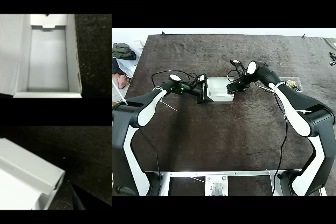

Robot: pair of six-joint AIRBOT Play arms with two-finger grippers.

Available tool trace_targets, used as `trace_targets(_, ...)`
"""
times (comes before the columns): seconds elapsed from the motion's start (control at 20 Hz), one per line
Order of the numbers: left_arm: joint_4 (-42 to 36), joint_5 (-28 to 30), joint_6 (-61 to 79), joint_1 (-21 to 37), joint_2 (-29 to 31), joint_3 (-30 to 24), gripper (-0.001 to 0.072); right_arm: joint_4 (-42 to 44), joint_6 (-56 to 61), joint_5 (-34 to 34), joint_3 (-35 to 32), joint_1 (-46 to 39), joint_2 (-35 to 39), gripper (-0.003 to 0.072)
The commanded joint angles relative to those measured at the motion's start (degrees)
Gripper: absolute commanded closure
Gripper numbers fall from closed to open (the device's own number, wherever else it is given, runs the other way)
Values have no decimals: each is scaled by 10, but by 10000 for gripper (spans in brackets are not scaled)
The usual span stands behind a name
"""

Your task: Fold the box and place the chain.

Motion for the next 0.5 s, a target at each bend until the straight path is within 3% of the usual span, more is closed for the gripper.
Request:
trace_targets(0.0,0,0,0,0,0,0,300,-64,57,6,18,20,-1,204)
trace_targets(0.25,0,0,0,0,0,0,300,-134,139,8,21,54,-1,205)
trace_targets(0.3,0,0,0,0,0,0,300,-134,153,9,21,55,-2,228)
trace_targets(0.35,0,0,0,0,0,0,300,-138,174,7,21,55,-2,323)
trace_targets(0.45,0,0,0,0,0,0,300,-145,191,10,21,55,-2,322)
